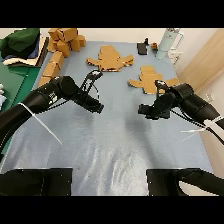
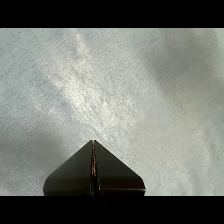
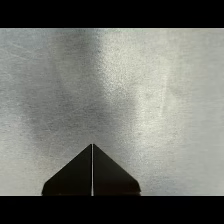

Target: Fold the box.

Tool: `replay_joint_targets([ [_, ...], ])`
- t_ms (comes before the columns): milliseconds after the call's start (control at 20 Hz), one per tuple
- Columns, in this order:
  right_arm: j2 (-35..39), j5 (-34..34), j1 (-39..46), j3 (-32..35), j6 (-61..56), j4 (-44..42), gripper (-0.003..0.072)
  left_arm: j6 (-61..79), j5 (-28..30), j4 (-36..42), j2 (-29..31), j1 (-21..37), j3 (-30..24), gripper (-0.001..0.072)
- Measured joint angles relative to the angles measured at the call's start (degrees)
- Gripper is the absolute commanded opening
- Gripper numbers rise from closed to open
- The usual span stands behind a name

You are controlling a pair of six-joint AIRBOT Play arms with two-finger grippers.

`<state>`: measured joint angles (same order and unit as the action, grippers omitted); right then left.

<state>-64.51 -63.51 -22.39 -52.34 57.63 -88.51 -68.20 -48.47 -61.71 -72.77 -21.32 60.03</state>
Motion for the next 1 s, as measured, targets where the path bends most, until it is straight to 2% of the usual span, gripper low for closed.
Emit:
replay_joint_targets([
  [450, -0.04, 1.09, 0.02, 0.0, -0.87, -0.63, 0.0008, 0.02, 0.04, 0.0, 0.0, 0.0, 0.0, 0.0014],
  [500, -0.13, 1.81, 0.24, -0.24, -1.03, -1.03, 0.0067, 0.0, 0.02, 0.0, 0.0, 0.0, 0.0, 0.0014],
  [550, -0.35, 2.43, 0.9, -0.83, -1.05, -1.03, 0.0211, 0.0, 0.02, 0.0, 0.0, 0.0, 0.0, 0.0014],
  [600, -0.81, 2.64, 2.38, -1.99, -1.03, -0.48, 0.03, 0.0, 0.02, 0.0, 0.0, 0.0, 0.0, 0.0014],
  [750, -3.69, 2.64, 10.88, -8.17, 1.79, 0.09, 0.0301, 0.02, 0.02, 0.0, 0.0, 0.0, 0.0, 0.0015],
  [850, -7.37, 3.19, 19.54, -14.14, 6.58, -1.36, 0.0301, 0.02, 0.04, 0.0, 0.0, 0.0, 0.0, 0.0014],
  [1000, -15.41, 5.11, 32.24, -22.08, 16.61, -10.43, 0.0301, 0.0, 0.02, 0.02, 0.0, 0.0, 0.0, 0.0015],
])
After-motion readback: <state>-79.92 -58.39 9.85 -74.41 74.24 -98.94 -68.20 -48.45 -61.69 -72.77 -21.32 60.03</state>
